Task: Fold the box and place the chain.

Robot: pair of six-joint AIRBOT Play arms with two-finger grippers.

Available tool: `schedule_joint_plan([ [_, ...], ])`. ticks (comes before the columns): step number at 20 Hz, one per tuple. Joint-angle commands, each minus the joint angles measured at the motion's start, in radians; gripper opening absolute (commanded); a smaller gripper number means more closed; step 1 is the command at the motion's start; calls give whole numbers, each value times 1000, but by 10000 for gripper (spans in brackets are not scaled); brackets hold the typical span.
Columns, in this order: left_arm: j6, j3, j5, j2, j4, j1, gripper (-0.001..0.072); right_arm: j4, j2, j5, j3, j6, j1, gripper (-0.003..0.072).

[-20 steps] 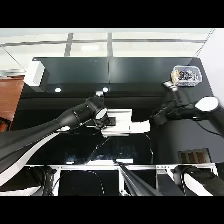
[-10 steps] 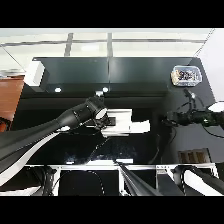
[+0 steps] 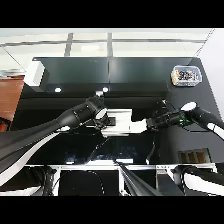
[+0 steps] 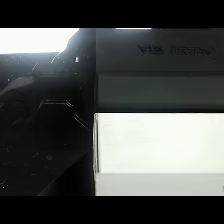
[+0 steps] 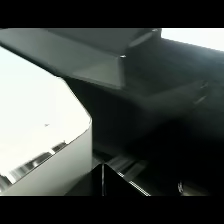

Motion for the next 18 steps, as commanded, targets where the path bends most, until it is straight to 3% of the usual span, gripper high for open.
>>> schedule_joint_plan([
  [1, 0, 0, 1, 1, 0, 0, 28, 23, -11, 35, 26, -20, 31, 11],
  [7, 0, 1, 2, 1, 0, 0, 28, 36, -11, 54, 103, -20, 30, 19],
  [8, 0, 1, 2, 1, 0, 0, 27, 42, -11, 56, 117, -3, 31, 224],
  [9, 0, 1, 2, 1, 0, 0, 27, 46, -11, 62, 131, 7, 31, 481],
  [10, 0, 1, 2, 1, 0, 0, 28, 45, -11, 71, 143, 6, 31, 540],
  [12, 0, 1, 4, 1, 0, 0, 28, 50, -11, 89, 154, 7, 31, 538],
  [13, 0, 1, 5, 1, 0, 0, 27, 55, -11, 98, 154, 7, 31, 488],
  [18, 0, 1, 6, 1, 0, 0, 28, 77, -11, 126, 154, 26, 69, 489],
])
